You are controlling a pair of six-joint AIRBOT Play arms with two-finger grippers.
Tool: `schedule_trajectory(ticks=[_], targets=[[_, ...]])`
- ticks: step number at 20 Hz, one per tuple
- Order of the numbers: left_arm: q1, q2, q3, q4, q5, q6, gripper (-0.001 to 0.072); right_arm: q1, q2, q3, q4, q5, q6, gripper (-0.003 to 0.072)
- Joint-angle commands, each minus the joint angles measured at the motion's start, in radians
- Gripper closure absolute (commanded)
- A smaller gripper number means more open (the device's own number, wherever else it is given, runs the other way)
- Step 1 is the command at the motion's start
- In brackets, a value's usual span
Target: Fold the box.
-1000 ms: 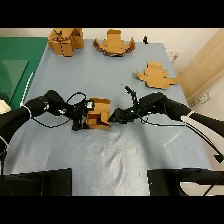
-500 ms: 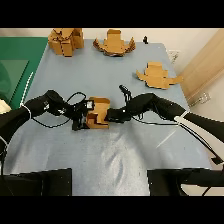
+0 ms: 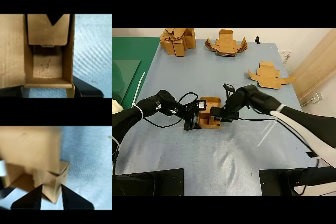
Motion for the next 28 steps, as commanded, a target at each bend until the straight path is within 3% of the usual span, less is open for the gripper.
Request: schedule_trajectory(ticks=[1,5,6,7,8,11,12,13,14,21,28], targets=[[0.000,-0.001,0.000,-0.002,0.000,-0.002,0.0530,0.043,-0.048,0.075,-0.106,-0.089,0.151,0.0334],[0.000,-0.001,0.000,-0.002,0.000,-0.002,0.0530,0.056,-0.057,0.098,-0.174,-0.086,0.216,0.0343],[0.000,-0.001,0.000,-0.002,0.000,-0.002,0.0530,0.056,-0.058,0.098,-0.205,-0.086,0.237,0.0380],[0.000,-0.001,0.000,-0.002,0.000,-0.002,0.0531,0.056,-0.058,0.098,-0.222,-0.086,0.240,0.0472],[0.000,-0.001,0.000,-0.002,0.000,-0.002,0.0531,0.056,-0.060,0.098,-0.222,-0.085,0.238,0.0648],[0.000,-0.001,0.000,-0.002,0.000,-0.002,0.0530,0.057,-0.070,0.098,-0.203,-0.086,0.237,0.0679],[0.000,-0.001,0.000,-0.002,0.000,-0.002,0.0530,0.057,-0.070,0.100,-0.199,-0.086,0.235,0.0638],[0.000,-0.001,0.000,-0.002,0.001,-0.002,0.0531,0.057,-0.070,0.106,-0.195,-0.090,0.235,0.0355],[0.000,-0.001,0.000,-0.002,0.000,-0.002,0.0531,0.057,-0.070,0.114,-0.196,-0.093,0.235,0.0226],[0.000,-0.001,0.000,-0.003,0.000,-0.002,0.0530,0.057,-0.105,0.141,-0.260,-0.190,0.247,0.0230],[0.000,-0.001,0.000,-0.005,0.000,-0.002,0.0530,0.067,-0.222,0.273,-0.214,-0.219,0.218,0.0232]])
